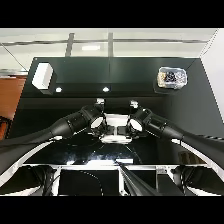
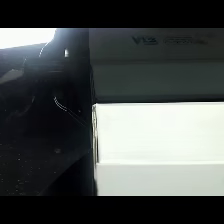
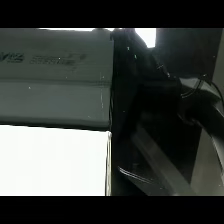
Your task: Fold the box and place the chain.
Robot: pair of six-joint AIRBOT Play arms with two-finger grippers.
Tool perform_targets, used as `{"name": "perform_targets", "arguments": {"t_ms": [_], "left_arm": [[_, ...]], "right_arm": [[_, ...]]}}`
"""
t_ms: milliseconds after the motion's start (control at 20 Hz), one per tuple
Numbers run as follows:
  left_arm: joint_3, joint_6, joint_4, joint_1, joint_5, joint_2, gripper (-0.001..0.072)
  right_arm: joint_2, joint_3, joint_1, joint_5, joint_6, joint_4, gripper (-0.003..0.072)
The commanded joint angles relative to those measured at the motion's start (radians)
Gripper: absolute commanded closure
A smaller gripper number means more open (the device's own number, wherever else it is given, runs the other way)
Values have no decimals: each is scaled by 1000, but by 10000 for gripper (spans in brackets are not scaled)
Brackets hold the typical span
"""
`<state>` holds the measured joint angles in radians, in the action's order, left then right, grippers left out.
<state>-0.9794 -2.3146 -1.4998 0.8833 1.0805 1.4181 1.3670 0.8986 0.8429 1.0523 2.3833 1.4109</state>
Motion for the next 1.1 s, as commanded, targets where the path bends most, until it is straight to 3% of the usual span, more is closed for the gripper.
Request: {"name": "perform_targets", "arguments": {"t_ms": [0,100,150,200,350,400,450,500,650,750,800,1050], "left_arm": [[0,3,-3,0,-2,1,683],[0,3,-3,0,-2,1,683],[0,3,-3,0,-2,1,683],[0,3,-3,0,-2,1,683],[0,3,-3,0,-3,1,682],[0,3,-3,0,-3,1,682],[0,3,-3,0,-3,1,683],[0,3,-3,0,-3,1,682],[0,3,-3,0,-2,1,682],[0,3,-3,0,-2,1,683],[0,3,-3,0,-2,1,683],[0,3,-3,0,-2,1,683]], "right_arm": [[0,1,0,-2,-5,0,671],[0,1,0,-2,-5,0,664],[0,1,0,-2,-5,-4,580],[0,1,0,0,-5,-11,412],[-1,1,0,5,-5,-16,415],[-1,1,0,5,-5,-21,469],[-1,1,1,-1,-11,-23,622],[-1,1,1,-5,-14,-26,670],[-4,2,0,-5,-13,-24,660],[-21,6,-2,2,-13,-21,356],[-35,11,-5,3,-13,-16,313],[-190,30,-82,112,-113,4,311]]}}
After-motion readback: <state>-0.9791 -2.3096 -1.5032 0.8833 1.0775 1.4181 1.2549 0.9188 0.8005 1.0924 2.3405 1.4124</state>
